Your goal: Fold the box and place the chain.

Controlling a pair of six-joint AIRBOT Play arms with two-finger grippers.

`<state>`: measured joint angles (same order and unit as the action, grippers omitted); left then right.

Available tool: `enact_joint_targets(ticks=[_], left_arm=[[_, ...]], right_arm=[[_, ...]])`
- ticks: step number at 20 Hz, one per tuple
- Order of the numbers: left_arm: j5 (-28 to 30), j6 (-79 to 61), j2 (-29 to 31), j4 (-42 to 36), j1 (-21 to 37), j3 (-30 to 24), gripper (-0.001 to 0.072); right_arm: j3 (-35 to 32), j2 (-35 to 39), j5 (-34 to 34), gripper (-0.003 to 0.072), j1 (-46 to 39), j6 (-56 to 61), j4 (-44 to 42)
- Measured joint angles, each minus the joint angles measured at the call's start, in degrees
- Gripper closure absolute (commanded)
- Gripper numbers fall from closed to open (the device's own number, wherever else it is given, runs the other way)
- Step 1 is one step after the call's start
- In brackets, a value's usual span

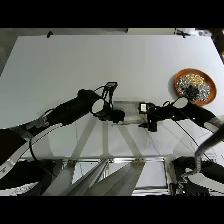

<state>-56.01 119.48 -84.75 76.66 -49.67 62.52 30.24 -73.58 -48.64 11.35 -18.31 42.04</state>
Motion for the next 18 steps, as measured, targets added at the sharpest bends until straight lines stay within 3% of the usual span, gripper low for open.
enact_joint_targets(ticks=[5, 8, 10, 12, 13, 15, 17, 18], left_arm=[[-5.4, 8.2, -4.9, 4.0, -2.1, 4.8, 0.0302], [-5.4, 11.2, -7.2, 4.7, -3.0, 6.6, 0.0312], [-5.4, 13.0, -8.2, 4.9, -3.3, 7.2, 0.0455], [-5.7, 14.2, -8.8, 5.4, -3.5, 7.5, 0.0486], [-5.7, 14.6, -8.9, 5.5, -3.5, 7.5, 0.0594], [-6.5, 15.5, -9.2, 5.9, -3.6, 7.6, 0.0706], [-6.5, 16.0, -9.3, 5.8, -3.6, 7.7, 0.0701], [-6.5, 16.2, -9.3, 5.8, -3.6, 7.7, 0.0644]], right_arm=[[0.0, 0.0, 0.0, 0.0277, 0.0, 0.0, 0.0], [0.0, 0.0, 0.0, 0.0277, 0.0, 0.0, 0.0], [0.0, 0.0, 0.0, 0.0277, 0.0, 0.0, 0.0], [0.0, 0.0, 0.0, 0.0277, 0.0, 0.0, 0.0], [0.0, 0.0, 0.0, 0.0277, 0.0, 0.0, 0.0], [0.0, 0.0, 0.0, 0.0277, 0.0, 0.0, 0.0], [0.0, 0.0, -0.1, 0.0277, 0.0, 0.2, 0.0], [0.0, 0.0, -0.1, 0.0277, 0.0, 0.1, 0.0]])
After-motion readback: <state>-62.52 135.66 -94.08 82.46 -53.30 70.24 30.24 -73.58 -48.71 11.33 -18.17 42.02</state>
